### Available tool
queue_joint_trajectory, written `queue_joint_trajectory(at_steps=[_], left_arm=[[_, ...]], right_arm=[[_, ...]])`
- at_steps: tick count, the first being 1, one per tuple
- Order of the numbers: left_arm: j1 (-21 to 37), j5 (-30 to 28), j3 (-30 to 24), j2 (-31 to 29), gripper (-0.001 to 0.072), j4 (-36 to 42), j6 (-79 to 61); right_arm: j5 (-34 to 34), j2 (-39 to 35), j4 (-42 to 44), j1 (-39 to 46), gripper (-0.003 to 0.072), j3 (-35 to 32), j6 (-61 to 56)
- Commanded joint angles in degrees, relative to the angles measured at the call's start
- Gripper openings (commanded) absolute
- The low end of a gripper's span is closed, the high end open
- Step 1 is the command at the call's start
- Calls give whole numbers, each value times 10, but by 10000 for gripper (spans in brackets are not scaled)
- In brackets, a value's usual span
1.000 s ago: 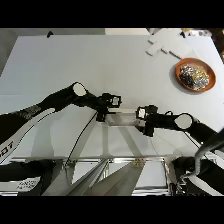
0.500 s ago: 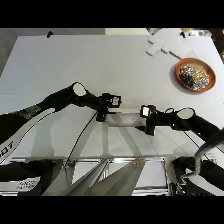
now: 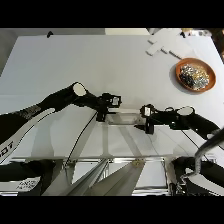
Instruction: Fold the box and place the chain.
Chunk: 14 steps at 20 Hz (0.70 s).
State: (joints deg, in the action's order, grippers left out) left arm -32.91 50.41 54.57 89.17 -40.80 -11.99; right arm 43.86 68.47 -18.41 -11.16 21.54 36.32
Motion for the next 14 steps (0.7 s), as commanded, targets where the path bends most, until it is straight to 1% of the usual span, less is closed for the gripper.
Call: queue_joint_trajectory(at_steps=[1, 4, 5, 14], left_arm=[[0, 0, 0, 0, 11, 0, 0], [0, 0, 0, 0, 11, 0, 0], [0, 0, 0, 0, 11, 0, 0], [0, 0, 0, 0, 11, 0, 0]], right_arm=[[14, 18, 18, 1, 580, 8, 26], [16, 42, 15, 1, 569, 12, 28], [13, 45, 12, 1, 528, 12, 28], [0, 56, 5, 1, 524, 12, 32]])
